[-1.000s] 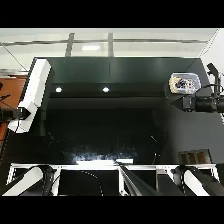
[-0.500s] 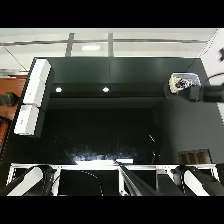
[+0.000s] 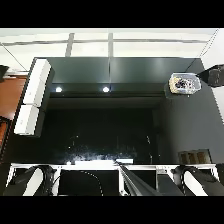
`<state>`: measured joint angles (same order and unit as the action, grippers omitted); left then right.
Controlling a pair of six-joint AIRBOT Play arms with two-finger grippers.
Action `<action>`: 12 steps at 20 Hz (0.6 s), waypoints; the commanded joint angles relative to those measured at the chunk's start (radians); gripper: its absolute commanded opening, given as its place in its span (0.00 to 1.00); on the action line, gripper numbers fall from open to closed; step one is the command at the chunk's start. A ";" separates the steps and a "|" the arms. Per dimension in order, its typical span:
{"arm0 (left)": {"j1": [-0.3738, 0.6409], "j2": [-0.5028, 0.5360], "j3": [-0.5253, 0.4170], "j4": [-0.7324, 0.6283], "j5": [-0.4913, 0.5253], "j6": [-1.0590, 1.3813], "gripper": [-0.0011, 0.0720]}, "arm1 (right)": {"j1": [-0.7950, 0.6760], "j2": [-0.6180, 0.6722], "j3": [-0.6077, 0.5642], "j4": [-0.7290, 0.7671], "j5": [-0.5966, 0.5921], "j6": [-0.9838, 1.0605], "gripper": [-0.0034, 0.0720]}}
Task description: Fold the box and place the chain.
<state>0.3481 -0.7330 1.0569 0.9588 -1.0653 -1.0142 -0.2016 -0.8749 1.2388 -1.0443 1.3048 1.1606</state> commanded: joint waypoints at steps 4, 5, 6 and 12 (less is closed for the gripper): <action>-0.398 0.290 -0.393 0.115 0.180 -0.169 0.05 | 0.203 0.187 -0.360 -0.158 -0.431 0.085 0.05; -0.435 0.325 -0.472 0.125 0.231 -0.168 0.05 | 0.248 0.221 -0.448 -0.165 -0.507 0.085 0.06; -0.463 0.347 -0.543 0.134 0.282 -0.168 0.05 | 0.274 0.240 -0.517 -0.168 -0.566 0.086 0.06; -0.477 0.343 -0.602 0.134 0.370 -0.168 0.06 | 0.291 0.240 -0.630 -0.164 -0.549 0.089 0.07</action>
<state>-0.1097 -0.4034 0.4923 1.0897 -0.7734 -1.1751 0.0727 -0.6468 0.6586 -1.2060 0.7681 1.2469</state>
